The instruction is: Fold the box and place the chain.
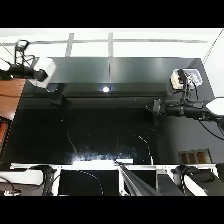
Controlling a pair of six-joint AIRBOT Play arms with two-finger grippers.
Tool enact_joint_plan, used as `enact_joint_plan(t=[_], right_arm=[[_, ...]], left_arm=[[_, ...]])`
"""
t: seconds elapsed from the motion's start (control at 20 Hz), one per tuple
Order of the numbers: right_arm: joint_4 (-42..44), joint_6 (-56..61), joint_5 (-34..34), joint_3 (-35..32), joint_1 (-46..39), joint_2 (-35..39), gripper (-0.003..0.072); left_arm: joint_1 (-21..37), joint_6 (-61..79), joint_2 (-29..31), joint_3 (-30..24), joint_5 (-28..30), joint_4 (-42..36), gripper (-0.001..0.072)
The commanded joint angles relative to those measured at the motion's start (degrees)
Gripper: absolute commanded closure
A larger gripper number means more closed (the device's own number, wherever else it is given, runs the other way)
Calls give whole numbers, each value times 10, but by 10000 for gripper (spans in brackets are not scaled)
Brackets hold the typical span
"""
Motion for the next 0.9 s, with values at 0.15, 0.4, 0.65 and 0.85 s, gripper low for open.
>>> enact_joint_plan(t=[0.15, 0.4, 0.65, 0.85], right_arm=[[1, 0, -7, 1, 0, 0, 643], [1, 0, -19, 1, 0, 0, 643], [1, 1, -15, 1, 0, 0, 644], [-18, 4, -7, 15, -2, 0, 643]], left_arm=[[58, -84, -185, 207, -20, 40, 414], [49, -98, -245, 252, -65, 18, 412], [38, -151, -221, 350, -174, 70, -11], [36, -258, -147, 433, -362, 86, -8]])
